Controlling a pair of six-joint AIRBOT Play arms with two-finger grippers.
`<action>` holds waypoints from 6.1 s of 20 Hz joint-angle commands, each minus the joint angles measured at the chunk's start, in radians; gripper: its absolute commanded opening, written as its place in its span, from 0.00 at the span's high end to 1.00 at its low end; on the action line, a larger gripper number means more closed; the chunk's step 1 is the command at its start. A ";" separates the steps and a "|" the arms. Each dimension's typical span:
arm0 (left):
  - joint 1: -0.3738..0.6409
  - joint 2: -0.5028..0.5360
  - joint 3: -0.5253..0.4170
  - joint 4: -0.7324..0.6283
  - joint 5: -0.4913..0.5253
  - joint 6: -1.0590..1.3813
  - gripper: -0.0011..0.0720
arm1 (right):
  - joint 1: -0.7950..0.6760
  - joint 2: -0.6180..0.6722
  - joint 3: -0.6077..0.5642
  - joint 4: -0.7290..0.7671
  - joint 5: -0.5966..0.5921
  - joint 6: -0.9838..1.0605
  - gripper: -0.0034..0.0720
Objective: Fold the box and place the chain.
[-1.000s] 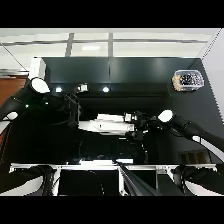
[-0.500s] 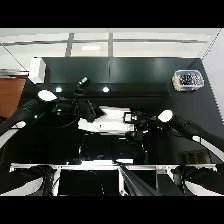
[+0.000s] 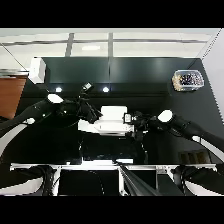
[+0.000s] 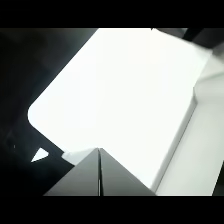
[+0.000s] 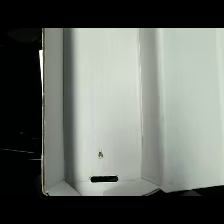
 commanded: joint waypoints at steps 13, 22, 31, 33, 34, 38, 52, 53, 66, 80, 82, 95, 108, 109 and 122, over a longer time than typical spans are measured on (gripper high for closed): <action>0.077 0.261 -0.108 0.294 -0.047 0.276 0.01 | 0.001 -0.001 0.000 0.002 -0.003 0.002 0.39; -0.090 0.192 -0.110 0.361 0.023 0.410 0.04 | 0.001 -0.001 0.000 -0.001 -0.003 0.002 0.39; -0.109 0.159 -0.109 0.147 0.061 0.408 0.62 | 0.001 -0.001 0.000 -0.001 -0.003 0.002 0.39; -0.111 0.144 -0.109 0.057 0.044 0.408 0.62 | 0.001 -0.001 0.000 -0.001 -0.003 0.002 0.39; -0.113 0.134 -0.109 0.011 0.021 0.410 0.62 | 0.001 -0.001 0.000 -0.001 -0.003 0.002 0.39; -0.132 0.102 -0.109 0.025 0.018 0.410 0.68 | 0.001 -0.001 0.000 -0.001 -0.003 0.002 0.39; -0.126 0.126 -0.106 0.097 0.006 0.406 0.95 | 0.001 -0.001 0.000 -0.001 -0.003 0.002 0.39; -0.112 0.151 -0.098 0.140 -0.002 0.365 0.95 | 0.001 -0.001 0.000 -0.001 -0.003 0.002 0.39; 0.495 0.394 -0.211 0.481 -0.098 -0.954 0.95 | 0.001 -0.001 0.000 -0.001 -0.003 0.002 0.39; 0.200 0.042 -0.151 0.039 -0.271 -0.599 0.94 | 0.001 -0.001 0.000 -0.002 -0.003 0.002 0.39; 0.212 0.043 -0.107 0.069 -0.311 -0.600 0.94 | 0.001 -0.001 0.000 -0.001 -0.003 0.002 0.39; 0.063 0.043 0.045 0.258 -0.293 -0.765 0.17 | 0.001 -0.001 0.000 -0.001 -0.003 0.002 0.39; -0.098 0.043 0.122 0.309 -0.195 -0.978 0.32 | 0.001 -0.001 0.000 -0.001 -0.003 0.002 0.39; -0.111 0.043 0.127 0.341 -0.189 -1.010 0.32 | 0.001 -0.001 0.000 -0.001 -0.003 0.002 0.39; -0.307 0.043 0.153 0.800 -0.083 -1.508 0.32 | 0.001 -0.001 0.000 -0.001 -0.004 0.002 0.39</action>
